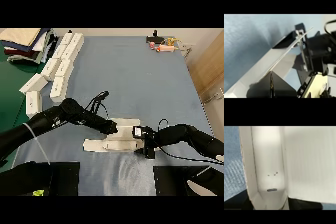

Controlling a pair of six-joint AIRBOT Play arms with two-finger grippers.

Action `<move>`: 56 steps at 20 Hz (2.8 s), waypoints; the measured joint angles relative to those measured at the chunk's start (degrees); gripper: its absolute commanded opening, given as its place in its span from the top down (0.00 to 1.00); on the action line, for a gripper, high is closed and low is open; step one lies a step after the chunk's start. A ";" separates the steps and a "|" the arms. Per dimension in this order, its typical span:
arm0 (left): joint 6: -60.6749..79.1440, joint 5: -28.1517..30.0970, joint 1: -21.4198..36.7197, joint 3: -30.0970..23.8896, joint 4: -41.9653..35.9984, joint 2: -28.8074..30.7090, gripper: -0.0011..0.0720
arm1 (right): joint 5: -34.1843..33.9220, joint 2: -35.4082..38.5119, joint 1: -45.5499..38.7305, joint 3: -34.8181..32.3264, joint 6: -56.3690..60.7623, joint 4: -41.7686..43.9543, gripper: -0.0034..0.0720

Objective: Fold the box.

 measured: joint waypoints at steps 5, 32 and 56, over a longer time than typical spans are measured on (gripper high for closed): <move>-2.08 -0.24 4.09 0.68 0.61 -4.20 0.97 | 0.00 0.00 -0.02 0.00 0.02 0.02 0.27; 10.38 -17.09 3.15 -6.73 23.52 27.89 0.06 | 0.02 0.00 -0.02 0.00 -0.09 -0.04 0.27; 48.81 4.85 -6.23 -12.92 17.35 10.95 0.77 | 0.02 0.00 -0.02 0.00 -0.02 -0.02 0.27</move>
